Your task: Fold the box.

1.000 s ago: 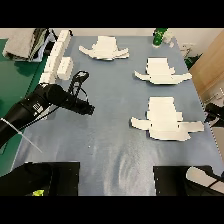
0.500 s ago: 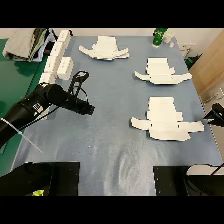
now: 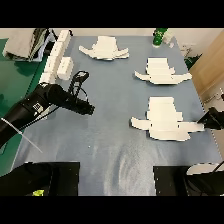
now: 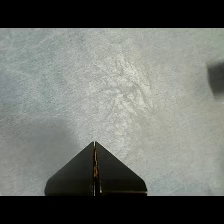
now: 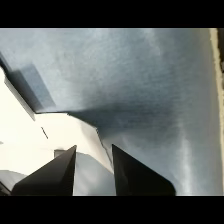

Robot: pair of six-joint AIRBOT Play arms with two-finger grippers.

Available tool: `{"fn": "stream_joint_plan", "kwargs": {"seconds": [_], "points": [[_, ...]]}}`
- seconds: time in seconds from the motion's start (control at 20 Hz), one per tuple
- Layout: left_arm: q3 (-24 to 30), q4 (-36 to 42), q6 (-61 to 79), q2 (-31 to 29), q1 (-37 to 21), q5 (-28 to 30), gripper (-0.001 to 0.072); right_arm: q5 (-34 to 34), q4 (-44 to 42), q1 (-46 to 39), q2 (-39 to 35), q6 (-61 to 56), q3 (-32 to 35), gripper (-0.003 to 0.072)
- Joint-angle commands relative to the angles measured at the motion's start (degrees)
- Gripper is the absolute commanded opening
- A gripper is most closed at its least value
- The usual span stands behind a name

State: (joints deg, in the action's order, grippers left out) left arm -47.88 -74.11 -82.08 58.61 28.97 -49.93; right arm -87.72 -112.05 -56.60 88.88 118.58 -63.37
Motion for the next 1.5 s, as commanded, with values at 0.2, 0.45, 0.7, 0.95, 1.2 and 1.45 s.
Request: {"fn": "stream_joint_plan", "kwargs": {"seconds": [0.2,0.45,0.7,0.95,1.2,1.45], "points": [[0.02,0.0,0.02,-0.02,-0.02,0.02,0.0014,-1.81,-7.3,6.34,-1.33,1.95,1.18,0.0118],[0.02,-0.02,0.02,-0.02,-0.02,0.02,0.0014,-0.79,-9.46,21.86,-4.33,1.86,1.18,0.0005],[0.02,0.0,0.02,-0.02,-0.02,0.02,0.0013,2.95,-14.64,36.06,-8.96,-5.49,1.44,0.0002],[0.02,0.0,0.02,-0.02,-0.02,0.02,0.0013,18.93,-14.6,45.68,-20.7,-19.65,12.24,0.0001],[0.02,0.0,0.02,-0.02,-0.02,0.02,0.0013,23.32,-13.73,51.69,-32.63,-27.87,24.94,0.0001],[0.02,0.0,0.02,-0.02,-0.02,0.0,0.0013,23.76,-13.68,51.74,-34.93,-29.73,29.14,0.0182]]}}
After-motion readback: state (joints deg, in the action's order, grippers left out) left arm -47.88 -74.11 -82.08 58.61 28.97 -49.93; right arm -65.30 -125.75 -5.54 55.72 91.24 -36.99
